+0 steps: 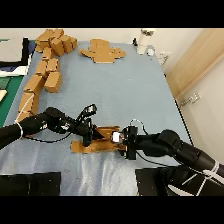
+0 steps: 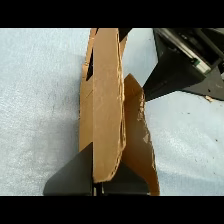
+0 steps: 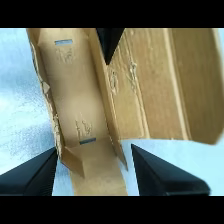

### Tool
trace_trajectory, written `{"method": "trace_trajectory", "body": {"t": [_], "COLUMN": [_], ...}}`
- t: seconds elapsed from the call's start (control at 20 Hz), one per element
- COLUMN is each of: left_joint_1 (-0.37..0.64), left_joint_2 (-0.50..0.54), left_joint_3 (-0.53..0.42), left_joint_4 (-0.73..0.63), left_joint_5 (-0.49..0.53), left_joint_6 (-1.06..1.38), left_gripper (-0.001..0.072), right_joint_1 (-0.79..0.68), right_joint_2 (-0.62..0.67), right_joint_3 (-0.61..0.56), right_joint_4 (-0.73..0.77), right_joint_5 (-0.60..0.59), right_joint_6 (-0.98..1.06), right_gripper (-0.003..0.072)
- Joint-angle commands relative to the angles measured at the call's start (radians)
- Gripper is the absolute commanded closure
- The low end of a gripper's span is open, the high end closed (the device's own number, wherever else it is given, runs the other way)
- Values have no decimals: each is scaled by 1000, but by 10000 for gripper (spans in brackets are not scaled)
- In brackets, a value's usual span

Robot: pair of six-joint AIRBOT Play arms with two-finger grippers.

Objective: Fold the box.

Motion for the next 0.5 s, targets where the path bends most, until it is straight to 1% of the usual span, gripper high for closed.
{"method": "trace_trajectory", "body": {"t": [0.0,0.05,0.25,0.45], "left_joint_1": [1,1,1,1], "left_joint_2": [0,0,0,0], "left_joint_3": [0,0,0,0], "left_joint_4": [0,0,0,0], "left_joint_5": [0,0,0,0], "left_joint_6": [0,0,0,0], "left_gripper": [696,696,696,696], "right_joint_1": [-151,-161,-165,-165], "right_joint_2": [-78,-108,-208,-238], "right_joint_3": [2,5,38,47], "right_joint_4": [359,390,404,407], "right_joint_5": [-9,-16,-16,-14], "right_joint_6": [-432,-477,-503,-500], "right_gripper": [-34,-34,-34,-34]}}
